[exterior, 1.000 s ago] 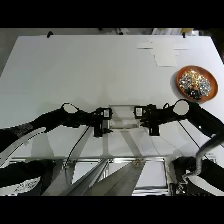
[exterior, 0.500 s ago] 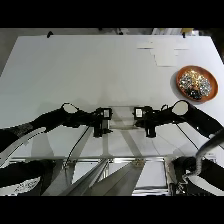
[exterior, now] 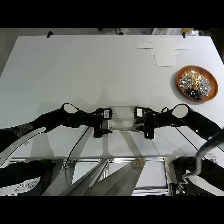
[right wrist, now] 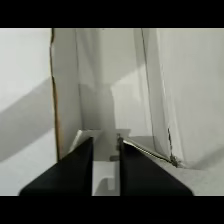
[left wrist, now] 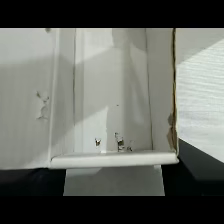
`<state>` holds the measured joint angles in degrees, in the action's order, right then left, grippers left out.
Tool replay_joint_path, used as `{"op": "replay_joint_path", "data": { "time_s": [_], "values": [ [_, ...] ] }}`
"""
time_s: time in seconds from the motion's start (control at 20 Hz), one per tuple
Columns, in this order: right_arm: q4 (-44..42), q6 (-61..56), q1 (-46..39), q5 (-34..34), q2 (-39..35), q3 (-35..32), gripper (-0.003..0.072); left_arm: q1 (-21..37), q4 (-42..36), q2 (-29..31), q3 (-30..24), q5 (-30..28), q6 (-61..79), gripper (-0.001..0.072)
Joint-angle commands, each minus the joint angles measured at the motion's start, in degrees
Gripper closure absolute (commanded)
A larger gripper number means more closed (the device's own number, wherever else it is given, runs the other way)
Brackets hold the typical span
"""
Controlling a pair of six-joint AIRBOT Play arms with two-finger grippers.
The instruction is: Fold the box and place the chain.
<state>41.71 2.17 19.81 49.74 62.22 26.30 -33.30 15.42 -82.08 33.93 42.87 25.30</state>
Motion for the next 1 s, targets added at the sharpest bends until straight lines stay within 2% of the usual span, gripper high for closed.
{"op": "replay_joint_path", "data": {
  "time_s": [0.0, 0.1, 0.3, 0.55, 0.75, 0.95],
  "values": [
    [3.65, -10.56, 0.0, 0.72, -4.74, -0.11, 0.0605, 0.0, 0.02, 0.02, 0.0, -0.22, -0.02, 0.0539],
    [5.77, -19.08, -0.02, 1.7, -8.39, -0.11, 0.0668, 0.0, 0.02, 0.02, 0.0, -0.22, 0.0, 0.0539],
    [9.35, -34.77, -1.62, 1.95, -13.05, 1.75, 0.0668, 0.0, 0.02, 0.02, 0.0, -0.22, -0.02, 0.0538],
    [9.88, -54.07, -14.53, -1.01, -12.59, 3.93, 0.0668, 0.0, 0.02, 0.02, 0.0, -0.22, 0.0, 0.0539],
    [21.7, -69.48, -18.56, 2.47, -7.19, 3.89, 0.0668, 0.0, 0.02, 0.02, 0.0, -0.22, -0.02, 0.0539],
    [19.17, -71.3, -17.49, 7.96, -0.22, 3.54, 0.0668, 0.0, 0.02, 0.02, 0.0, -0.22, -0.02, 0.0538]
  ]
}}
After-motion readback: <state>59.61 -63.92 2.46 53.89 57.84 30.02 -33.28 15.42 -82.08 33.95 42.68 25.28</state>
